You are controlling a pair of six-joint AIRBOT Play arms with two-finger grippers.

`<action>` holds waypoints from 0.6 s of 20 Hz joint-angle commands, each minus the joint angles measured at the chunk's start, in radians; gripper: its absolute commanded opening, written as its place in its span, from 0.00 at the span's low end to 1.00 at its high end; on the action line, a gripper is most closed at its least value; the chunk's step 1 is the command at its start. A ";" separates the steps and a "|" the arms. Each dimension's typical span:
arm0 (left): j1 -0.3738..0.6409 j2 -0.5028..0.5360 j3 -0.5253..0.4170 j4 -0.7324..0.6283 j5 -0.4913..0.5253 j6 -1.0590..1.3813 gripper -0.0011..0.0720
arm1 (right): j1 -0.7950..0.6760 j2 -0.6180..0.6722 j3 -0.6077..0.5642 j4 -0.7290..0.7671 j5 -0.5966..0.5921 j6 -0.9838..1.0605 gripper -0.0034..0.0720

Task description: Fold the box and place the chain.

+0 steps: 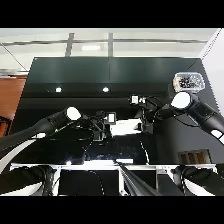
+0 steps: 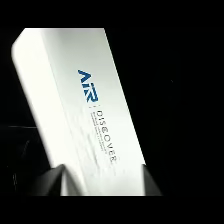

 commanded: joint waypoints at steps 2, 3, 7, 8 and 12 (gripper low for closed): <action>0.000 0.000 0.001 0.000 0.002 0.000 0.32 | 0.001 0.000 0.000 0.001 0.000 0.000 0.66; 0.000 0.000 0.001 0.000 0.002 0.000 0.32 | 0.001 0.000 0.000 0.001 0.000 0.000 0.66; 0.000 0.000 0.001 0.000 0.002 0.000 0.32 | 0.001 0.000 0.000 0.001 0.003 0.000 0.35; 0.000 0.000 0.001 0.000 0.002 0.000 0.32 | 0.001 0.000 0.000 0.001 0.004 0.000 0.35; 0.000 0.000 0.001 0.000 0.002 0.000 0.32 | 0.001 0.000 0.000 0.001 0.019 0.000 0.35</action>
